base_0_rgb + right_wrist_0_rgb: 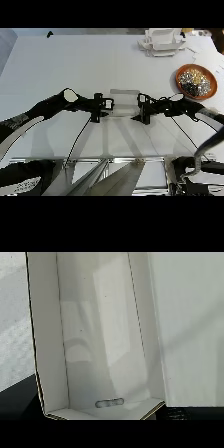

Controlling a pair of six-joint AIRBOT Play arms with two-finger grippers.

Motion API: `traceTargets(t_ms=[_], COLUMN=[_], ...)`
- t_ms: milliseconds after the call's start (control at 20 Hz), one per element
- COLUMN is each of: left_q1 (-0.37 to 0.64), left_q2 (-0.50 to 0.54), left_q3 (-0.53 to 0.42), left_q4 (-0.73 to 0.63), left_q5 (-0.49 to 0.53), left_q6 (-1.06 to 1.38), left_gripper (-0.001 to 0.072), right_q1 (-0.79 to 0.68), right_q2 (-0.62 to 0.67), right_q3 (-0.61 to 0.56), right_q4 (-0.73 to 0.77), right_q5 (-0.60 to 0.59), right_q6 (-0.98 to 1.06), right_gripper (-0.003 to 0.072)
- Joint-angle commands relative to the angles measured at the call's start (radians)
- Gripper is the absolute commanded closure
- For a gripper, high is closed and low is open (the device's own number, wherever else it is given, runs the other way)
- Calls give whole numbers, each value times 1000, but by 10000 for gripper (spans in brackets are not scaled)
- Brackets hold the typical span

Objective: Fold the box and place the chain.

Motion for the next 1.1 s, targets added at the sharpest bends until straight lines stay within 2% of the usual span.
traceTargets(t_ms=[0,50,150,500,550,650,700,900,950,1000,1050], left_q1=[-10,-13,-19,-24,-24,-24,-29,-54,-57,-60,-60], left_q2=[0,0,0,-9,-14,-21,-22,-23,-23,-23,-23], left_q3=[0,0,0,0,0,1,0,0,0,0,0], left_q4=[-15,-24,-39,-49,-49,-50,-50,-64,-65,-67,-67], left_q5=[2,3,4,44,53,55,56,60,60,66,72], left_q6=[-1,-1,0,-1,-1,0,-1,0,1,1,0], left_gripper=[444,456,649,657,615,450,424,409,327,202,144], right_q1=[-1,-1,-1,-1,-1,-1,-1,-1,-1,-1,-1], right_q2=[1,1,1,1,1,1,1,1,1,1,1], right_q3=[1,1,1,1,1,1,1,1,1,1,1], right_q4=[0,0,0,0,0,0,0,0,0,0,0], right_q5=[0,0,0,0,0,0,0,0,0,0,0], right_q6=[0,0,0,0,0,0,0,0,0,0,0], right_gripper=[274,274,274,274,274,274,274,274,274,274,274])
